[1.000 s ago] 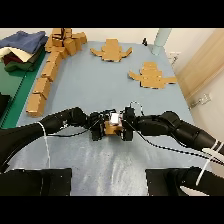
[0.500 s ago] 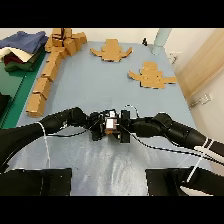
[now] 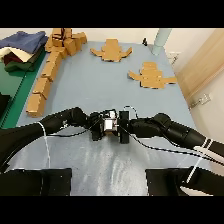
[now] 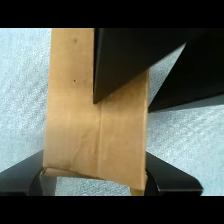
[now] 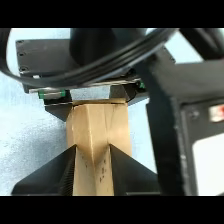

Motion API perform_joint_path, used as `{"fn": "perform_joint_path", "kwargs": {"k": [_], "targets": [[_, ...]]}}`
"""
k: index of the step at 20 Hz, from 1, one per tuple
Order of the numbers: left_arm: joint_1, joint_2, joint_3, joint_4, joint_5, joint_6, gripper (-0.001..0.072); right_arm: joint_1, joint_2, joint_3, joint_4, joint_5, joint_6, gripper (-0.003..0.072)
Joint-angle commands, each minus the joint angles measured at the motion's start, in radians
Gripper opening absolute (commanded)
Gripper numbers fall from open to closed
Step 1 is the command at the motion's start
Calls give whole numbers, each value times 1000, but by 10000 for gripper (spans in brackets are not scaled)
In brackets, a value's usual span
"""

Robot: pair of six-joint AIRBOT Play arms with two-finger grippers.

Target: Fold the box.

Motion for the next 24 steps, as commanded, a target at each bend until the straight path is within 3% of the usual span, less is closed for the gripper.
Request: {"fn": "perform_joint_path", "kwargs": {"k": [1, 9, 11, 24], "targets": [[0, 0, 1, 1, 0, 1, 440, 0, 15, 1, -1, 3, 0, 303], [0, 0, 1, 1, 0, 1, 439, 0, 32, 1, -1, 2, 0, 300], [0, 0, 1, 1, 0, 1, 440, 0, 31, 1, -1, 1, 0, 199], [0, 0, 1, 1, 0, 1, 440, 0, 19, -1, 15, -52, 0, 198]]}}
